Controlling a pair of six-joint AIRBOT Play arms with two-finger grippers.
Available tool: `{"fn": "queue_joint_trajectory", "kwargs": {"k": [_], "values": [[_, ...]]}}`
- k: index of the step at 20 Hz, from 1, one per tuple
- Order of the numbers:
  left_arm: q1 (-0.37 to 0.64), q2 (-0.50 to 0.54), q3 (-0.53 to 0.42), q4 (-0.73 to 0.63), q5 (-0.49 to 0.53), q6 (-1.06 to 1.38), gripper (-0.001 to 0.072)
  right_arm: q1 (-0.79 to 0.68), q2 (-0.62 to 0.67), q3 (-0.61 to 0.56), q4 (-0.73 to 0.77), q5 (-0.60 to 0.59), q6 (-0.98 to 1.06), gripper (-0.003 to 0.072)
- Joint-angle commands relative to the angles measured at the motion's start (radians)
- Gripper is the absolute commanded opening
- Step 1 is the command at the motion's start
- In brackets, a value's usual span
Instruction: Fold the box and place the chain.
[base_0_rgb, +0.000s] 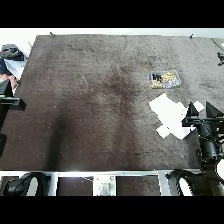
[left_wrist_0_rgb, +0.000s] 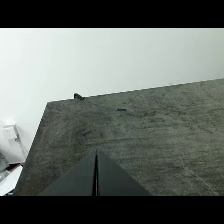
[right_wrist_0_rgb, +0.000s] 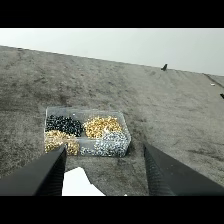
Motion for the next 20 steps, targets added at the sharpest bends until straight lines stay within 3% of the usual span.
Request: {"fn": "queue_joint_trajectory", "kwargs": {"k": [1, 7, 10, 15, 17, 20], "values": [[0.0, 0.001, 0.0, 0.0, 0.0, 0.0, 0.0011, 0.0, -0.001, 0.0, 0.0, 0.0, 0.0, 0.0531], [0.0, 0.001, 0.0, 0.0, 0.0, 0.0, 0.0011, 0.0, -0.001, 0.008, 0.0, -0.001, 0.003, 0.056], [0.0, 0.001, 0.0, 0.0, 0.0, 0.0, 0.0011, -0.001, -0.047, 0.069, 0.011, -0.049, 0.004, 0.056], [0.0, 0.001, 0.0, 0.0, 0.0, 0.0, 0.0011, -0.01, -0.38, 0.307, 0.076, -0.082, 0.003, 0.056], [0.0, 0.001, 0.0, 0.0, 0.0, 0.0, 0.0011, -0.072, -0.551, 0.415, 0.087, 0.01, 0.004, 0.056], [0.0, 0.001, 0.0, 0.0, 0.0, 0.0, 0.0012, -0.304, -0.801, 0.57, 0.07, 0.417, 0.058, 0.055]]}}
